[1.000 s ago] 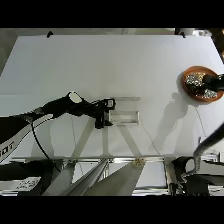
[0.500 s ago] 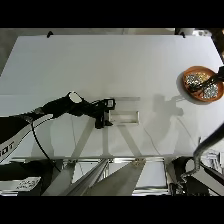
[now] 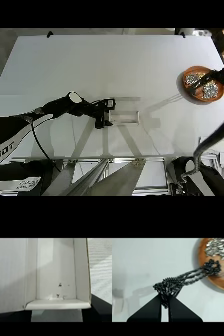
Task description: Fold the box and place the chain.
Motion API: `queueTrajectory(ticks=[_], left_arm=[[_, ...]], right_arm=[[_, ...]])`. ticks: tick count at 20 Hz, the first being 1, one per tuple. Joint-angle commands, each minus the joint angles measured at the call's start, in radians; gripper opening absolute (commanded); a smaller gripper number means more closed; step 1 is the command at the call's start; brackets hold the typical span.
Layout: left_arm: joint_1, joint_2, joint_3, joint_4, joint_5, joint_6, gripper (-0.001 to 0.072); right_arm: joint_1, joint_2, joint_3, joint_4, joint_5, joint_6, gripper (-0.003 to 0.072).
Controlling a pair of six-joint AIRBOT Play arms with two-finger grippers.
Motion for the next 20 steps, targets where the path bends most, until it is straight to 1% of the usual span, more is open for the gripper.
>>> queueTrajectory(ticks=[1,4,7,9,11,13,15,20], left_arm=[[0.001,0.0,0.001,0.0,0.0,0.0,0.045],[0.001,0.0,0.001,0.0,0.0,0.0,0.045],[0.001,0.0,0.001,0.0,0.0,0.0,0.045],[0.001,0.0,0.001,0.0,0.0,0.0,0.045],[0.001,0.0,0.001,0.0,0.0,0.0,0.045],[0.001,0.0,0.001,0.0,0.0,0.0,0.045],[0.001,0.0,0.001,0.0,0.0,0.0,0.045],[0.001,0.0,0.001,0.0,0.0,0.0,0.045]], right_arm=[[0.113,0.113,-0.077,0.018,0.049,0.009,0.0015],[0.208,0.182,-0.2,0.018,0.025,0.038,0.0015],[0.303,0.201,-0.338,0.045,-0.018,0.055,0.0015],[0.381,0.201,-0.428,0.088,-0.112,0.057,0.0015],[0.469,0.2,-0.497,0.098,-0.243,0.111,0.0016],[0.563,0.193,-0.537,0.097,-0.351,0.155,0.0016],[0.657,0.168,-0.554,0.093,-0.438,0.193,0.0016],[0.871,0.014,-0.554,0.095,-0.618,0.248,0.0016]])
